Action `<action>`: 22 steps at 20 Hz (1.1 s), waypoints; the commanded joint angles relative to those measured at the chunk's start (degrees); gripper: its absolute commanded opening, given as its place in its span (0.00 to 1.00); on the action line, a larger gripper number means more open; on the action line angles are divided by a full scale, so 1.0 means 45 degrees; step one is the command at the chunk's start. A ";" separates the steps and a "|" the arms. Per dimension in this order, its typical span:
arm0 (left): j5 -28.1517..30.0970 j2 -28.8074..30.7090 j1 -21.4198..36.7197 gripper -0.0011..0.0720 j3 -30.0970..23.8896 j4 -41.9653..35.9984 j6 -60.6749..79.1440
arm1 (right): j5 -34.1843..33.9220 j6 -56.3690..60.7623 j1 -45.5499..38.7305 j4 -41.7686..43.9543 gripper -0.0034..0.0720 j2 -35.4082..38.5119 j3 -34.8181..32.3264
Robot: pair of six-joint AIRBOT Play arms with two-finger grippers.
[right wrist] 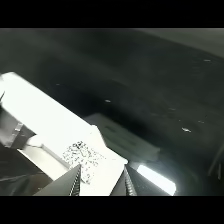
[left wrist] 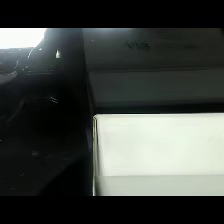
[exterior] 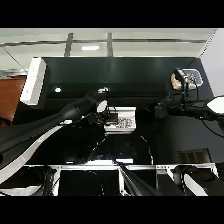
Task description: Fold the box and place the chain.
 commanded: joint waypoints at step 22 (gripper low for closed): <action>0.1972 0.5265 0.5382 0.99 -0.6858 -0.9020 2.5854 | 0.0165 -0.0063 -0.0903 -0.1418 0.49 0.0010 -0.0010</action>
